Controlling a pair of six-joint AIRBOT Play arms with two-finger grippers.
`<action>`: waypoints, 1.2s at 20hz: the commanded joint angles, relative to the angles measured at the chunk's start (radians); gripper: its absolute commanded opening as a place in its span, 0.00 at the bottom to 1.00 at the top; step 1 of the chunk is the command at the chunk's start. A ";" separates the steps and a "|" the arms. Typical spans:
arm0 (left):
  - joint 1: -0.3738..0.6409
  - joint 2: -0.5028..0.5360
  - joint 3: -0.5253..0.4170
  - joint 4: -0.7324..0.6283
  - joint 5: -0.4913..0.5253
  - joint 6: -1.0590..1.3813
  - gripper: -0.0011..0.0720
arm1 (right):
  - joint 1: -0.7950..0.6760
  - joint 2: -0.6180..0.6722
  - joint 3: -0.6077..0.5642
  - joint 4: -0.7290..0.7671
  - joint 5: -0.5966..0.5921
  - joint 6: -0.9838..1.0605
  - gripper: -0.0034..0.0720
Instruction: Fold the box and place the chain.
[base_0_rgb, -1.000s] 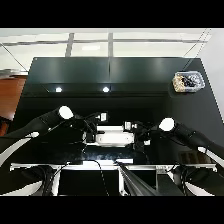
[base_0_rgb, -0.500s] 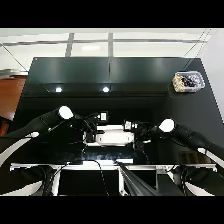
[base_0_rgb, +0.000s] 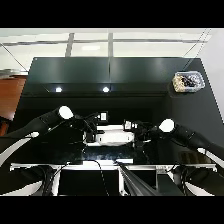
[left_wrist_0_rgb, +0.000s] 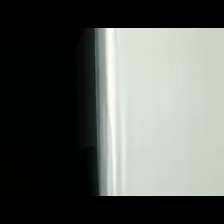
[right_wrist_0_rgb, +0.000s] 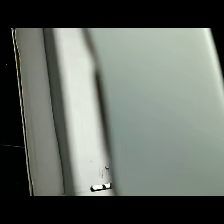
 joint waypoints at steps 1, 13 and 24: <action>0.000 0.001 0.001 0.000 0.000 0.000 0.06 | 0.031 -0.001 0.000 0.000 -0.014 0.001 0.84; 0.000 0.002 0.030 0.001 0.000 0.000 0.06 | 0.043 -0.001 -0.003 -0.009 -0.076 0.009 0.75; 0.019 0.018 0.058 0.064 0.002 -0.053 0.98 | 0.043 0.000 -0.003 -0.008 -0.148 0.071 0.75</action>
